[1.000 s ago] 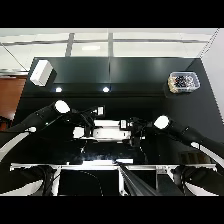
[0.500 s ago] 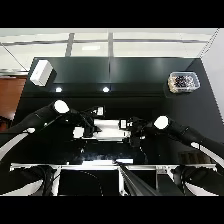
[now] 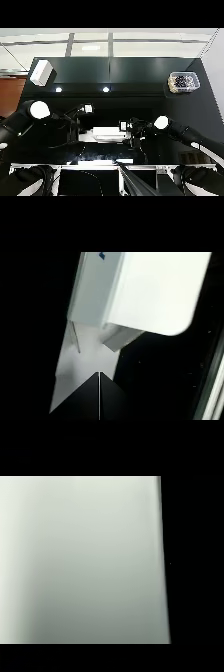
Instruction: Fold the box and place the chain.
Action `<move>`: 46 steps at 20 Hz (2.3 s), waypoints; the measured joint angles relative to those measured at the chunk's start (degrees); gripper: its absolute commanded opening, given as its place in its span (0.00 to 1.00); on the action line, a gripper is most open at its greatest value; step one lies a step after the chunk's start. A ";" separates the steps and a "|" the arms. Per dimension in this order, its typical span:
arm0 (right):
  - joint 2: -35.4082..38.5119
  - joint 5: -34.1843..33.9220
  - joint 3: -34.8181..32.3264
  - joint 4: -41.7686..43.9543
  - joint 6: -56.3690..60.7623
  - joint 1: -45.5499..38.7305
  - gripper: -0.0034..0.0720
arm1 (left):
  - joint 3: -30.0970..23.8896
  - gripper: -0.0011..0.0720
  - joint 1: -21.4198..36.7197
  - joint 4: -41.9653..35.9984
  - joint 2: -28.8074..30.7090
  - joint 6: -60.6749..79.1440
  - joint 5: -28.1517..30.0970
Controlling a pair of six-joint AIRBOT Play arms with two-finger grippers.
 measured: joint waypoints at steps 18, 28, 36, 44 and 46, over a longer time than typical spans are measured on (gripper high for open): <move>0.00 0.07 -0.02 -0.07 -0.13 0.00 0.61 | -6.58 0.05 -2.97 -28.63 -10.27 1.46 29.70; 0.00 0.07 -0.02 -0.04 0.00 0.02 0.60 | -2.23 0.05 -0.87 -19.85 -6.45 -0.90 22.10; 0.00 -0.09 -0.02 -0.04 -0.02 0.02 0.61 | -5.35 0.99 4.96 -11.80 3.74 10.40 5.90; 0.00 -0.13 -0.02 -0.04 -0.02 0.02 0.61 | -12.50 0.98 -0.17 -6.93 1.42 20.06 16.96; 0.00 -0.13 -0.02 -0.04 -0.02 0.02 0.61 | -12.85 0.75 -2.08 -8.70 -0.02 20.68 19.89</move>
